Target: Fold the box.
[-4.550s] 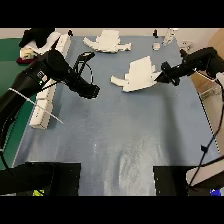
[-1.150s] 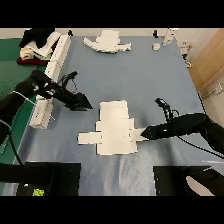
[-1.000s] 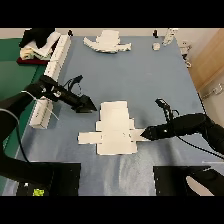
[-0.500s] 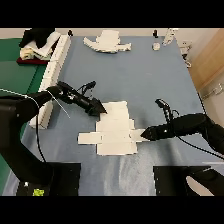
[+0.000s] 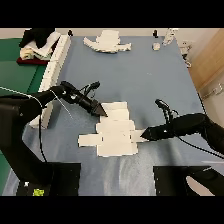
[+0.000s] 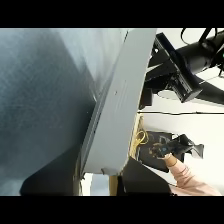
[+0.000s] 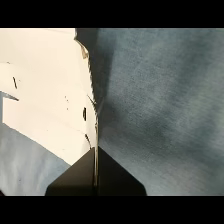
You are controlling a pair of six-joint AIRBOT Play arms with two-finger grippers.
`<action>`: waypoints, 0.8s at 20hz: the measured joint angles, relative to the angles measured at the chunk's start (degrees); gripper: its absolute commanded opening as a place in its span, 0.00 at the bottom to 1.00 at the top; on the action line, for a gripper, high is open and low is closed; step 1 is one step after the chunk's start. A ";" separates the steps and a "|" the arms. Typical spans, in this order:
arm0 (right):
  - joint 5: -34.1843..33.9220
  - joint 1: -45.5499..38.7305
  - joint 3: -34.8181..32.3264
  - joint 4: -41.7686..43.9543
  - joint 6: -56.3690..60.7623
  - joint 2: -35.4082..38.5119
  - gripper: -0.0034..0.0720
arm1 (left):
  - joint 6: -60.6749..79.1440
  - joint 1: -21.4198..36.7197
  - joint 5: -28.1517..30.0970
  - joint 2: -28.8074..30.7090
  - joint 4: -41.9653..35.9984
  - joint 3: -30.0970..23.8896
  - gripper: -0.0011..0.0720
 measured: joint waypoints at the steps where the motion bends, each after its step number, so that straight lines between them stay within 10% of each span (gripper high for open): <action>1: -0.04 0.00 0.00 -0.02 0.00 -0.15 0.05 | 0.35 -0.22 -0.28 0.00 0.33 0.00 0.34; 7: -0.15 0.00 0.00 -0.20 -0.02 -0.50 0.05 | 2.03 -1.33 -0.83 0.00 1.95 0.00 0.03; 11: 0.04 0.02 0.00 -0.20 0.00 -0.50 0.07 | 3.89 -1.62 -0.94 0.00 2.32 0.02 0.03; 14: 1.05 0.02 0.02 -1.07 -0.02 -0.50 0.44 | 4.57 -1.68 -1.38 0.00 2.62 0.04 0.03; 16: 2.05 0.02 0.42 -3.28 -0.02 -0.50 0.45 | 4.90 -1.68 -1.97 0.00 2.58 0.11 0.03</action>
